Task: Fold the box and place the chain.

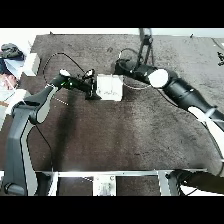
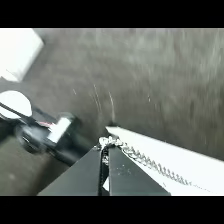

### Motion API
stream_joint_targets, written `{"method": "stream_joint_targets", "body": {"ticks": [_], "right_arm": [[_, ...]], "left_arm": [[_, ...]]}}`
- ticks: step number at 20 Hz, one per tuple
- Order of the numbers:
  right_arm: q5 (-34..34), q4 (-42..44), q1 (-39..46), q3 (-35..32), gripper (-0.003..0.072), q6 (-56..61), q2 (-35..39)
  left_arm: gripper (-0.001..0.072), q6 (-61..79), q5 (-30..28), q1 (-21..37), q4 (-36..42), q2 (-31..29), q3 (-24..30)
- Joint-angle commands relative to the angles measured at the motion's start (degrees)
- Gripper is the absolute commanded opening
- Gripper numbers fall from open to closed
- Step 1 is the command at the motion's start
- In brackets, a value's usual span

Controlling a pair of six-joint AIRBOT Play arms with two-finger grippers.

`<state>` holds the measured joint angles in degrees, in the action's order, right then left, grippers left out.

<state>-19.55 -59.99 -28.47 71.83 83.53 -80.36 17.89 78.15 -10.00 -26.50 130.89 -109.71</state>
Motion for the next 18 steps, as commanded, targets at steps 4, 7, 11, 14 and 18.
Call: {"method": "stream_joint_targets", "body": {"ticks": [4, 7, 11, 14, 18], "right_arm": [[-2.3, -0.6, 0.6, -0.1, 0.0303, 0.2, -8.5], [-7.0, -4.3, 5.5, -0.3, 0.0304, 0.3, -7.7], [-9.6, -6.1, 16.7, -5.8, 0.0305, 2.1, -4.2], [-9.0, -6.0, 25.0, -10.5, 0.0305, 5.4, -4.1], [-3.6, -3.7, 29.2, -12.3, 0.0306, 6.8, -8.2]], "left_arm": [[0.0405, 0.0, 0.0, 0.0, 0.0, 0.0, 0.0], [0.0405, 0.0, 0.0, 0.0, 0.0, 0.0, 0.0], [0.0405, 0.0, 0.0, 0.0, 0.0, 0.0, 0.0], [0.0405, 0.0, 0.0, 0.0, 0.0, 0.0, 0.0], [0.0405, 0.0, 0.0, 0.0, 0.0, 0.0, 0.0]]}}
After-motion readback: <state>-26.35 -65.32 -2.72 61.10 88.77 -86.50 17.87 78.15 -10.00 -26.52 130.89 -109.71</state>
